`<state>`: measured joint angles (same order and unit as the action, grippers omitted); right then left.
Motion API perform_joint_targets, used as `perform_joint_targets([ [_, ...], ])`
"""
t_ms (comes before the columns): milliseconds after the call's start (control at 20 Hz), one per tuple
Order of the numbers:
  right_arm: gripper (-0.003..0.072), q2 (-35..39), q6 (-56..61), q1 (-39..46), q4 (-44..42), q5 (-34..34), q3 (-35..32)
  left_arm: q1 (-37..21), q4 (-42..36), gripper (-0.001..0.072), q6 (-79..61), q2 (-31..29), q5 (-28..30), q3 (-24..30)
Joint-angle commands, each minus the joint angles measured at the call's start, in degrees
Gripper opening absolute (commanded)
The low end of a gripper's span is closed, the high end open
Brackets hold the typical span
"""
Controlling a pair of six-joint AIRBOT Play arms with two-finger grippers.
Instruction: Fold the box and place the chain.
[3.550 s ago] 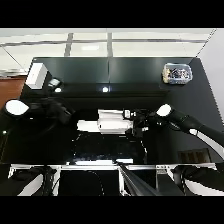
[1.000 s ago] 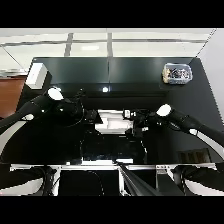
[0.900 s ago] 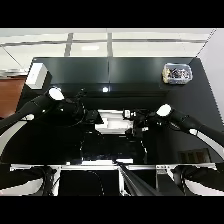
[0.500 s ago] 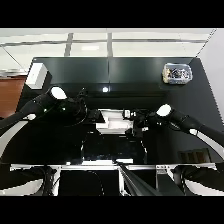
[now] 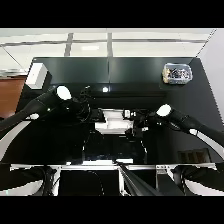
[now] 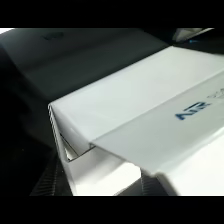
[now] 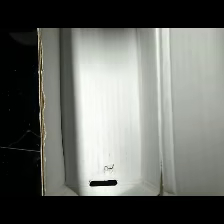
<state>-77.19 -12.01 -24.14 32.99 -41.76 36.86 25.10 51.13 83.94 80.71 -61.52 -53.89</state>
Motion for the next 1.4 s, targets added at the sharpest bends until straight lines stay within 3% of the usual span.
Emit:
perform_joint_targets([
  [0,0.0129,-0.02,0.0,-0.02,0.0,-0.02,-0.02,2.51,4.17,0.0551,6.45,-0.04,-0.57,-2.45],
  [150,0.0128,-0.02,0.0,-0.02,0.0,-0.02,-0.02,4.04,4.46,0.0502,8.52,-0.02,-1.99,-2.84],
  [800,0.0129,-0.02,0.0,-0.02,0.0,-0.02,-0.02,9.97,20.81,0.05,21.22,-0.02,-1.53,-2.86],
  [1350,0.0129,-0.02,0.0,-0.02,0.0,-0.02,-0.02,12.02,25.14,0.05,26.34,0.0,-1.2,-2.86],
])
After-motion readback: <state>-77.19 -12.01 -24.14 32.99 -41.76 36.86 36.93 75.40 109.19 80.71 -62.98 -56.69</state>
